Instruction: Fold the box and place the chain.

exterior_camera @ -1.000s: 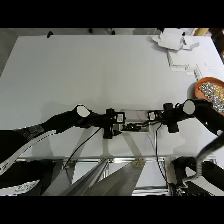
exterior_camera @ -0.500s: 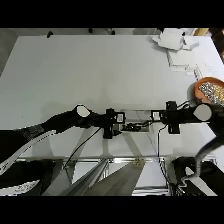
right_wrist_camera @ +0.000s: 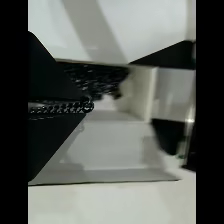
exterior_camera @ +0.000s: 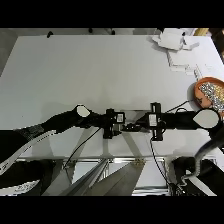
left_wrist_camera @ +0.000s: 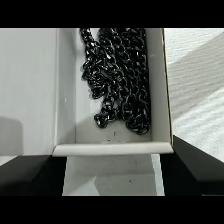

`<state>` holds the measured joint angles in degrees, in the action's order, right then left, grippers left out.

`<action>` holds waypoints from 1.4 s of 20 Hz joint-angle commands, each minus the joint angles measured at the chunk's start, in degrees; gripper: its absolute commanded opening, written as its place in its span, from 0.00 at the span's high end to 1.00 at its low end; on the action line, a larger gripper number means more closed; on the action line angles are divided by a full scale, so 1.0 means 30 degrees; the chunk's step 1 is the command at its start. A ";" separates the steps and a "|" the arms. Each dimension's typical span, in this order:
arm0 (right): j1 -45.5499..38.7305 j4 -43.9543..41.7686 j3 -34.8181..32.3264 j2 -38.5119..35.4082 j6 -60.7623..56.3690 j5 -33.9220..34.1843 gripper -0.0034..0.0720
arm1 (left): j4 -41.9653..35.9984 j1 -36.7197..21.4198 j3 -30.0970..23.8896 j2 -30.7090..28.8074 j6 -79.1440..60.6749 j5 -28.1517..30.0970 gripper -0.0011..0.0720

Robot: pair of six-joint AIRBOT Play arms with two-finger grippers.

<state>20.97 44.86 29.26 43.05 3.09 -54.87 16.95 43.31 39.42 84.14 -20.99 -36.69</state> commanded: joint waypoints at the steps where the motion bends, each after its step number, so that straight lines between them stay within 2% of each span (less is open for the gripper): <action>1: 0.2790 -0.0933 -0.0007 0.0233 -0.0044 0.2390 0.93 | 0.0000 0.0000 0.0000 -0.0015 0.0000 0.0000 0.61; 4: 0.4146 -0.0969 -0.0007 0.1144 -0.0095 0.3832 0.93 | 0.0000 0.0000 0.0000 -0.0015 0.0000 0.0000 0.61; 7: 0.4291 -0.0896 -0.0007 0.2317 -0.0087 0.4204 0.92 | 0.0007 0.0000 0.0000 -0.0015 -0.0007 0.0000 0.61; 9: 0.4291 -0.0546 -0.0007 0.2739 -0.0087 0.4597 0.75 | 0.0000 0.0000 0.0000 -0.0015 0.0000 -0.0007 0.61; 10: 0.4291 -0.0291 0.0000 0.2688 -0.0087 0.4765 0.70 | 0.0000 0.0000 0.0000 -0.0015 -0.0007 0.0000 0.61; 13: 0.4291 0.1406 0.0015 0.1625 -0.0117 0.4583 0.70 | 0.0000 0.0000 0.0000 -0.0015 0.0000 0.0000 0.61; 15: 0.4189 0.4109 0.0015 0.0503 -0.1676 0.4466 0.71 | 0.0007 0.0000 0.0000 -0.0015 -0.0007 0.0000 0.61; 18: 0.2353 0.7672 0.0007 -0.0903 -0.4102 0.2616 0.71 | 0.0000 0.0000 0.0000 -0.0015 -0.0007 0.0000 0.61; 22: -0.2149 0.8182 -0.0233 -0.0809 -0.4087 -0.0918 0.71 | 0.0000 0.0000 0.0000 -0.0015 0.0000 0.0000 0.61; 25: -0.4830 0.7861 -0.1253 0.0255 -0.2149 -0.0852 0.71 | 0.0007 0.0000 0.0000 -0.0015 0.0000 0.0000 0.61; 28: -0.5268 0.7388 -0.1887 0.1588 -0.0678 0.0328 0.71 | 0.0000 0.0000 0.0000 -0.0015 -0.0007 -0.0007 0.61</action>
<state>8.49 67.77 25.32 44.88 -3.22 -55.16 16.93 43.33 39.42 84.14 -20.99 -36.71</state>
